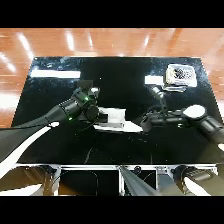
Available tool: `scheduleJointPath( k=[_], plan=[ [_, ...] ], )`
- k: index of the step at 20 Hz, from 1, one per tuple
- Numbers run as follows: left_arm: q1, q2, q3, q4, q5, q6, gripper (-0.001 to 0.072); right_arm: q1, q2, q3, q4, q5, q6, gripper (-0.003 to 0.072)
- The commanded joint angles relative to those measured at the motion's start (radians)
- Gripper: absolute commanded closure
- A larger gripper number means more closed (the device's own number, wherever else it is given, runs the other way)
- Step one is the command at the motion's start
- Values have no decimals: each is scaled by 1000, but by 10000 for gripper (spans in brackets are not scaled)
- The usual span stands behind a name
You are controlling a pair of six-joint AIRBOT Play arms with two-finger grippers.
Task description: Fold the box and place the chain.
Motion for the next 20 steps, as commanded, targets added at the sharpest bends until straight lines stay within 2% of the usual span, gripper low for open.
scheduleJointPath(
  k=[1, 3, 5, 6, 9, 12, 16, 20],
  plan=[
    [2, -1, 0, -5, -9, 1, 686, -172, 79, 44, -174, 101, 444, 650],
    [2, -2, 0, -5, -9, 1, 686, -285, 85, 51, -355, 145, 643, 650],
    [2, -10, 0, -5, -5, 0, 687, -333, 84, 10, -517, 109, 848, 650],
    [1, -15, 0, -6, 5, 0, 687, -333, 82, -27, -537, 77, 895, 650],
    [1, -21, 0, -5, 14, 1, 687, -299, 35, -121, -397, 2, 867, 650],
    [1, -21, 0, -6, 14, 1, 687, -202, -26, -125, -297, -80, 823, 650],
    [1, -21, 0, -6, 14, 4, 687, -69, -99, -124, -249, -154, 822, 650],
    [1, -21, 0, -9, 14, 7, 686, -4, -116, -111, -204, -216, 778, 650]
  ],
)
